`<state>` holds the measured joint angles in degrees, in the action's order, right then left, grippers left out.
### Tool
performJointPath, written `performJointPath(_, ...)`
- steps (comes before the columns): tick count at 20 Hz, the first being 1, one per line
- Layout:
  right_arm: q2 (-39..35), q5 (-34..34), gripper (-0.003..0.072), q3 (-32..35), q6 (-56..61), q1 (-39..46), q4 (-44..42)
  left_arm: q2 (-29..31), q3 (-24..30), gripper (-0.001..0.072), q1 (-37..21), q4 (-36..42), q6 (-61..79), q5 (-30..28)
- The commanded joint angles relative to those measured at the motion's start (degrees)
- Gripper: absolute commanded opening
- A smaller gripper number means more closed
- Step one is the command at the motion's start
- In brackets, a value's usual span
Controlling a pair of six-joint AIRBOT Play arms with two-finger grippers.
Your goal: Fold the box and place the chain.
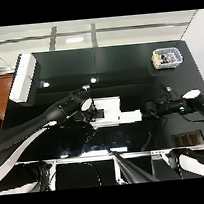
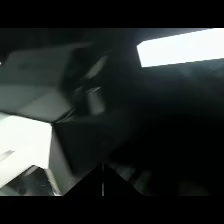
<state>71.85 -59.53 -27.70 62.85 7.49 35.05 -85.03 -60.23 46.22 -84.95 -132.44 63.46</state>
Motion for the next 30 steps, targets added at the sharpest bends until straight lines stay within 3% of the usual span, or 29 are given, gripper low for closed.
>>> performJointPath(1,4.6,-0.5,0.0015,0.0,-7.7,-7.4,-11.1,0.0,0.0,0.0027,0.0,0.1,0.0,0.0)
performJointPath(5,4.6,-8.3,0.0024,-6.7,-7.8,-8.7,-7.8,0.0,0.0,0.0027,0.0,0.2,0.0,0.0)
performJointPath(6,4.6,-10.4,0.0167,-8.2,-7.8,-8.7,-7.3,0.0,0.0,0.0027,0.0,0.2,0.0,0.0)
performJointPath(7,4.6,-12.3,0.0416,-9.4,-7.8,-8.7,-7.6,0.0,0.0,0.0027,0.0,0.2,0.0,0.0)
performJointPath(8,4.6,-13.6,0.0515,-10.2,-7.8,-8.8,-7.8,0.0,0.0,0.0027,0.0,0.2,0.0,0.0)
performJointPath(17,4.6,-8.4,0.0464,-12.6,-5.0,-18.8,-8.9,0.0,0.0,0.0027,0.0,0.2,0.0,0.0)
performJointPath(18,4.6,-7.6,0.0366,-13.7,-3.4,-20.1,-7.3,0.0,0.0,0.0027,0.0,0.2,0.0,0.0)
performJointPath(25,4.6,-4.4,0.0366,-20.9,14.5,-27.6,10.1,0.0,0.0,0.0027,0.0,0.2,0.0,0.0)
performJointPath(30,4.7,0.2,0.0362,-22.4,26.0,-33.5,17.9,0.0,0.0,0.0027,0.0,0.2,0.0,0.0)
